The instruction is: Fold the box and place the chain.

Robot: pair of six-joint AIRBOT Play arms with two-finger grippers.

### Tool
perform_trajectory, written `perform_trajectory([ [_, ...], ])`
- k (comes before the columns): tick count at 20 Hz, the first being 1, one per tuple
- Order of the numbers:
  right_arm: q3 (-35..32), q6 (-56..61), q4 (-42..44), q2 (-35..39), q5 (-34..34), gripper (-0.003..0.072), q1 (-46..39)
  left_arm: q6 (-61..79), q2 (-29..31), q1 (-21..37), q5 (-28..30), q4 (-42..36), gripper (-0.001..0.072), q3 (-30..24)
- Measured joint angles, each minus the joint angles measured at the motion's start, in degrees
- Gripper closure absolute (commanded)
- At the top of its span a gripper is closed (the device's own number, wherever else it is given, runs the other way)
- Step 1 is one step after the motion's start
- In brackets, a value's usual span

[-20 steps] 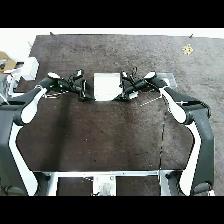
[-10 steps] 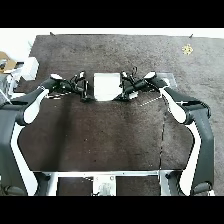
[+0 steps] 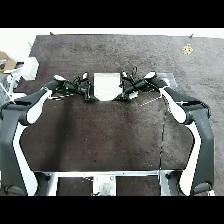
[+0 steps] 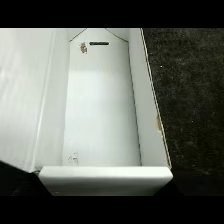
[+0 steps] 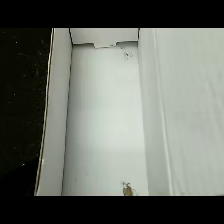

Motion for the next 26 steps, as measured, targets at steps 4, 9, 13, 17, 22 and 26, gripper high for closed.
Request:
perform_trajectory([
  [4, 0.0, 0.0, 0.0, 0.0, 0.0, 0.0249, 0.0, 0.0, -0.2, 0.0, 0.1, 0.0, -0.0005, 0.0],
  [9, 0.0, 0.1, 0.0, 0.0, 0.0, 0.0249, 0.0, 0.0, -0.2, 0.0, -0.1, 0.0, 0.0192, 0.0],
  [13, 0.0, 0.0, 0.0, 0.0, 0.0, 0.0250, 0.0, -0.1, -0.2, 0.0, -0.1, 0.0, 0.0187, 0.0],
  [17, 0.0, 0.0, 0.0, 0.0, 0.0, 0.0249, 0.0, -0.4, -0.2, 0.0, -0.1, 0.0, 0.0186, 0.0],
  [22, 0.0, 0.0, 0.0, 0.0, 0.0, 0.0249, 0.0, -0.5, -0.2, 0.0, 0.0, -0.1, 0.0186, 0.0],
  [26, 0.0, 0.0, 0.0, 0.0, 0.0, 0.0249, 0.0, -0.5, -0.2, 0.0, 0.0, -0.1, 0.0186, 0.0],
])
